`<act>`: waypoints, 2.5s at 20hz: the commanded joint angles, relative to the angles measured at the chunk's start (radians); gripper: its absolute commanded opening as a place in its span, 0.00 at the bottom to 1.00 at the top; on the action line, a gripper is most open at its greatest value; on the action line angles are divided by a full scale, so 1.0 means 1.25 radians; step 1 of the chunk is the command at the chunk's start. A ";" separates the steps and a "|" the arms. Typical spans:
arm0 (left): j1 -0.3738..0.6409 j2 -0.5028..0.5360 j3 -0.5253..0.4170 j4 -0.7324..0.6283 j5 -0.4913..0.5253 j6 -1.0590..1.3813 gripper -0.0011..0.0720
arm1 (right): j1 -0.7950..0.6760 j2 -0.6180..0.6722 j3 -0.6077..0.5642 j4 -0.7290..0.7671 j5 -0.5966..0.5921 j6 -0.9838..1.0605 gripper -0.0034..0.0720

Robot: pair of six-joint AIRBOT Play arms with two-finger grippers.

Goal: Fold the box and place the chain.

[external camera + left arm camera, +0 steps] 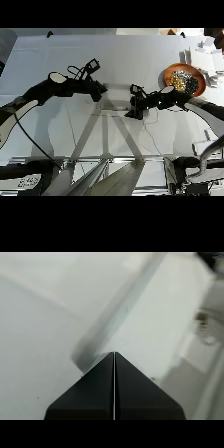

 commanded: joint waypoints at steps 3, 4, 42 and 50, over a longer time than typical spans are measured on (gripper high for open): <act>-0.031 -0.054 0.000 -0.002 0.053 -0.033 0.02 | 0.001 0.000 0.000 0.000 0.000 0.000 0.65; -0.028 -0.036 0.000 0.000 0.054 -0.033 0.02 | 0.001 0.000 0.000 0.000 0.000 0.000 0.65; 0.070 -0.046 -0.003 0.177 -0.323 0.451 0.03 | 0.001 0.000 0.000 0.000 0.000 0.000 0.65; 0.042 -0.046 -0.003 0.137 -0.309 0.470 0.03 | 0.001 0.000 0.000 0.000 0.000 0.000 0.65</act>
